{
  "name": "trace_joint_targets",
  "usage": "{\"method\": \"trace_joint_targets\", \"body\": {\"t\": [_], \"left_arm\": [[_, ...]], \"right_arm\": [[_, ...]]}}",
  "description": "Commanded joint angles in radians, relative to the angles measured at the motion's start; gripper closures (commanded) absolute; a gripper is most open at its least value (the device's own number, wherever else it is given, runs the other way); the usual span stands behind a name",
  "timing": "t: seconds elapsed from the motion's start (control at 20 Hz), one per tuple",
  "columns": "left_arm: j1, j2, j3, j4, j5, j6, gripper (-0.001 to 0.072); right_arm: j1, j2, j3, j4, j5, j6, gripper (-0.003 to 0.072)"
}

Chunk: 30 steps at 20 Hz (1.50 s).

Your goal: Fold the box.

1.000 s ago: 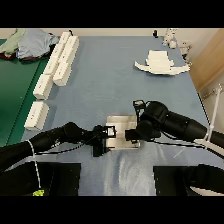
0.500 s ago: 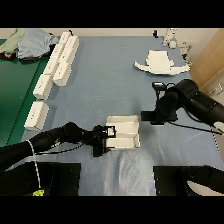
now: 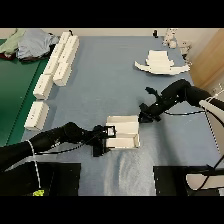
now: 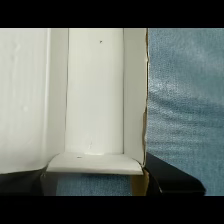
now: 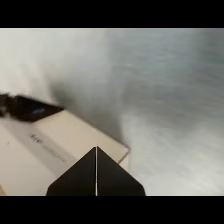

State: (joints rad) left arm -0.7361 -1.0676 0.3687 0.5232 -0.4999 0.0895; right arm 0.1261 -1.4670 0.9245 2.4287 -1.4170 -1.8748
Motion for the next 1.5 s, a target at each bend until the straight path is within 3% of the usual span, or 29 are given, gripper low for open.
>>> {"method": "trace_joint_targets", "body": {"t": [0.0, 0.2, 0.4, 1.0, 1.35, 1.4, 1.45], "left_arm": [[0.0, 0.0, 0.001, 0.0, 0.0, 0.0, 0.0185], [0.0, 0.0, 0.001, 0.0, 0.0, 0.0, 0.0184], [0.0, 0.0, 0.001, 0.0, 0.0, 0.0, 0.0184], [0.0, 0.0, 0.001, 0.0, 0.0, 0.0, 0.0185], [0.0, 0.0, 0.001, 0.0, 0.0, 0.0, 0.0184], [0.0, 0.0, 0.001, 0.0, 0.0, 0.0, 0.0185], [0.0, 0.0, 0.001, 0.0, 0.0, 0.0, 0.0184]], "right_arm": [[-0.019, -0.109, 0.001, 0.209, -0.203, -0.242, 0.0684], [-0.013, -0.073, -0.007, 0.193, -0.247, -0.298, 0.0684], [0.067, 0.043, -0.028, 0.145, -0.178, -0.381, 0.0684], [0.465, 0.351, -0.18, -0.135, 0.419, -0.43, 0.0684], [0.679, 0.615, -0.403, -0.297, 0.794, -0.525, 0.0677], [0.694, 0.642, -0.418, -0.324, 0.818, -0.528, 0.0594], [0.706, 0.66, -0.422, -0.349, 0.817, -0.534, 0.0456]]}}
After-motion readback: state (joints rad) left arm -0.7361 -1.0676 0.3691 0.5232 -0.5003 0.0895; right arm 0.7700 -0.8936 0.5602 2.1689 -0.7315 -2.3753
